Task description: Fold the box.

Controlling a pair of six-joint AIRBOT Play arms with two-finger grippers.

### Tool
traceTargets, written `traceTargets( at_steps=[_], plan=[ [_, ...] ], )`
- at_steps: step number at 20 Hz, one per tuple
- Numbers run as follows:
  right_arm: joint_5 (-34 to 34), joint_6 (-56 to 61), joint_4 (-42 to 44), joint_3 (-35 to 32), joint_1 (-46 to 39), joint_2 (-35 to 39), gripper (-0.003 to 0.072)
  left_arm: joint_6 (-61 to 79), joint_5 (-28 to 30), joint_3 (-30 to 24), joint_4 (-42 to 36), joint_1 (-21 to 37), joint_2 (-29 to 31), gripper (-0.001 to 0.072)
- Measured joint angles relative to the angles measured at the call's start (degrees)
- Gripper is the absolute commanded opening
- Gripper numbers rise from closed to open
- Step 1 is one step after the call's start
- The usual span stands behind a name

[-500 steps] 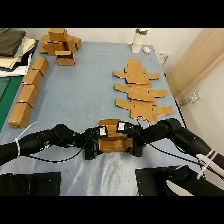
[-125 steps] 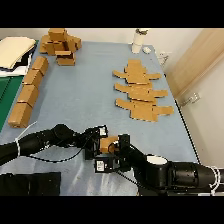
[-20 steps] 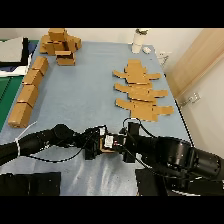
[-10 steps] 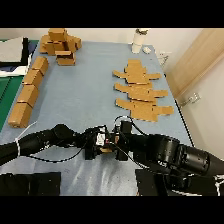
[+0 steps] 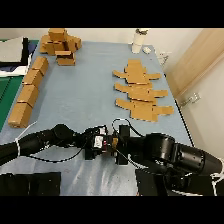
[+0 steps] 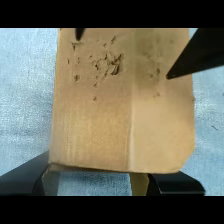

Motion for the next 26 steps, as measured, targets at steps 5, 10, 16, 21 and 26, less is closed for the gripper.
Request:
traceTargets(
  at_steps=[5, 10, 16, 21, 26],
  plan=[
    [1.51, -3.65, 0.61, 0.02, 0.00, -2.91, 0.0594, 0.00, 0.00, 0.00, 0.00, 0.00, 0.00, 0.0478],
    [2.47, -5.16, 0.39, 0.04, 0.13, -4.04, 0.0594, 0.00, 0.00, 0.00, -0.02, 0.00, 0.00, 0.0478],
    [2.27, -5.53, -0.26, 0.04, 1.33, -4.26, 0.0585, -0.02, 0.00, 0.00, 0.00, 0.00, 0.00, 0.0478],
    [1.01, -1.99, -6.36, -0.17, 5.70, -4.28, 0.0583, 0.00, 0.00, 0.00, 0.00, 0.00, 0.00, 0.0478],
    [0.79, 1.70, -11.19, -1.11, 7.63, -4.31, 0.0584, -0.02, 0.00, 0.00, -0.02, 0.00, 0.00, 0.0478]
  ],
)
